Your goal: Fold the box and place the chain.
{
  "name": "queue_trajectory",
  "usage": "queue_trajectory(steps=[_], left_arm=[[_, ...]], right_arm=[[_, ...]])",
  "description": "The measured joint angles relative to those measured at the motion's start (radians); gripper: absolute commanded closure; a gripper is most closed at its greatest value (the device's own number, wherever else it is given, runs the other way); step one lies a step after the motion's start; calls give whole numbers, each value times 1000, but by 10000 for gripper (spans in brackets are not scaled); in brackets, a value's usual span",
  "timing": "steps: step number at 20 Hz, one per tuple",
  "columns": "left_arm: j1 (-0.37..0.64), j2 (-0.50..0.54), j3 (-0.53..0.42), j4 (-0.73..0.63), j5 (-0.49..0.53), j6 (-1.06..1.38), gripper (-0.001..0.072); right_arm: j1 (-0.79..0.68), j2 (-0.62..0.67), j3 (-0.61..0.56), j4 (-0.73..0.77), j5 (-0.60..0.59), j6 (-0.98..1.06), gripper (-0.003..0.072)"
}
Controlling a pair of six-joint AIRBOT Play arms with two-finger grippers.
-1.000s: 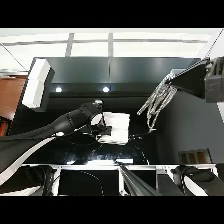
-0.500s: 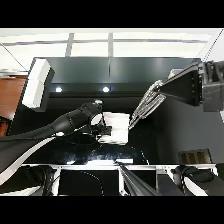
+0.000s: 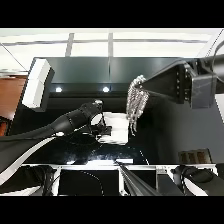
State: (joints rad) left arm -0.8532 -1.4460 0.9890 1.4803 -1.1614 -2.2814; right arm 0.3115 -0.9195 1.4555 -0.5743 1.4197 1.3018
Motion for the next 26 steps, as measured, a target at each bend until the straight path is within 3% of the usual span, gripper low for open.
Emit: queue_trajectory(steps=[6, 15, 20, 25, 26], left_arm=[[0, 0, 0, 0, -1, 0, 679], [0, 0, 0, 0, -2, 0, 680], [0, 0, 0, 0, -2, 0, 679], [0, 0, 0, 0, -2, 0, 679], [0, 0, 0, 0, -2, 0, 680]], right_arm=[[41, -12, -25, -27, -70, 32, 650], [120, -19, -303, -151, -137, 71, 650], [182, -22, -402, -164, -208, 76, 649], [207, -26, -489, -296, -257, 142, 648], [212, -27, -510, -311, -264, 151, 586]])
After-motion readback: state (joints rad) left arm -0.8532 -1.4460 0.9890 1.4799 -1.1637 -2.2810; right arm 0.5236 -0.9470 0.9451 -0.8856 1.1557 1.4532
